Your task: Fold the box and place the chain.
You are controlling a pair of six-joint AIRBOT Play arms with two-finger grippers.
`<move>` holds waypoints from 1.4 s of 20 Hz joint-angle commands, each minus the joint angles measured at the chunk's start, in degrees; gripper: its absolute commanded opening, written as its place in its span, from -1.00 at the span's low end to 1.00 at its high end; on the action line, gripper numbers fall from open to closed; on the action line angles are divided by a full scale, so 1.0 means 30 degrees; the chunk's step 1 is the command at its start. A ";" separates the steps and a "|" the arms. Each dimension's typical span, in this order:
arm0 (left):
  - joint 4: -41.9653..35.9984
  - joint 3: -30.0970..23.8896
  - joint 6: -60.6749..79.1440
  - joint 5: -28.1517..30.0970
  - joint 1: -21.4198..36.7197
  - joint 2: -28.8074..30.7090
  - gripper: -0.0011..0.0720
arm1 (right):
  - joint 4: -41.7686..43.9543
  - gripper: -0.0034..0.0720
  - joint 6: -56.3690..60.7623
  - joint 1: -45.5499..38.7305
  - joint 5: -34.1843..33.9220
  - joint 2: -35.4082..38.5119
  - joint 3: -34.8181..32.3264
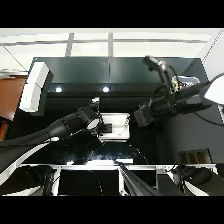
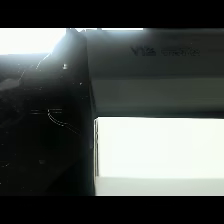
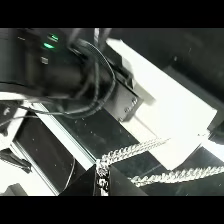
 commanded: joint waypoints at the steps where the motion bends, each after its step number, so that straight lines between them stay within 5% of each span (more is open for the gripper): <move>1: 0.0036 0.0007 0.0007 0.0044 -0.0007 0.0000 -0.88 | 0.1399 -0.83 0.0066 0.0656 -0.2608 -0.0168 -0.2193; 8: 0.0036 0.0007 0.0007 0.0153 0.0000 -0.0015 -0.88 | 0.0495 -0.73 0.0146 0.1887 -0.4131 -0.1530 -0.2455; 10: 0.0036 0.0007 0.0007 0.0138 -0.0007 -0.0029 -0.88 | 0.0189 0.49 0.0138 0.1661 -0.3716 -0.1523 -0.2390; 11: 0.0036 0.0007 0.0007 0.0095 -0.0007 -0.0029 -0.88 | -0.0277 0.58 0.0138 0.1151 -0.3002 -0.1479 -0.2251; 17: 0.0095 0.0007 0.0007 0.0007 0.0000 -0.0029 -0.88 | -0.7169 0.58 0.0984 -0.6659 -0.0568 -0.0211 -0.2062; 18: 0.0095 0.0007 0.0007 0.0007 0.0000 -0.0029 -0.88 | -0.8531 0.58 0.1996 -0.8058 -0.1559 -0.0226 -0.2368; 19: 0.0102 0.0007 0.0007 0.0007 0.0000 -0.0029 -0.88 | -0.9282 0.97 0.2455 -0.9238 -0.3024 -0.0284 -0.2936; 28: 0.0146 0.0007 0.0007 -0.0015 0.0015 -0.0029 -0.88 | -0.8160 1.00 0.7563 -1.1293 -1.1693 -0.6426 -0.4044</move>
